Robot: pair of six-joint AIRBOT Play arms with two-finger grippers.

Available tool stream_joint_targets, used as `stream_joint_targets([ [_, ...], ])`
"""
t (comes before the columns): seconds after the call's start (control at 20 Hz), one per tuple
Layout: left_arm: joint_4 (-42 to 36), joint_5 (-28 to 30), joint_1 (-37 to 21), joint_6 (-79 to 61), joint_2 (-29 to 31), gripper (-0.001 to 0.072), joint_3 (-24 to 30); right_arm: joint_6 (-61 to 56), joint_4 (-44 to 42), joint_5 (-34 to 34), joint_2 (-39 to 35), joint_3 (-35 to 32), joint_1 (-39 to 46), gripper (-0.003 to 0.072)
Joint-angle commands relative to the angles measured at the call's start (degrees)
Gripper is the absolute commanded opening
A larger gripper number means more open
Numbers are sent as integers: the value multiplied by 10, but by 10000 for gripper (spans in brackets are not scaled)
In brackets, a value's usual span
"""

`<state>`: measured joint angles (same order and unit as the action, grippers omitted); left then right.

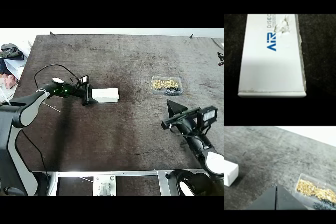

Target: Fold the box and place the chain.

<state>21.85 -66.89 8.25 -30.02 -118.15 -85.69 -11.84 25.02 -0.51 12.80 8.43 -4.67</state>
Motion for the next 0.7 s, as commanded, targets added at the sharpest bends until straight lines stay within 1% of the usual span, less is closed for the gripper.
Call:
stream_joint_targets([
  [0.0,0,0,0,0,0,467,0,2,9,32,-54,-39,0,-17],
  [0.2,0,0,0,0,0,467,0,2,9,129,-54,-39,0,-17],
  [0.35,0,0,0,0,0,467,0,2,9,184,-54,-39,0,-17],
  [0.5,0,0,0,0,0,467,0,2,9,216,-54,-39,0,-17],
  [0.65,0,-2,0,0,0,467,0,2,9,221,-54,-39,0,-17],
])
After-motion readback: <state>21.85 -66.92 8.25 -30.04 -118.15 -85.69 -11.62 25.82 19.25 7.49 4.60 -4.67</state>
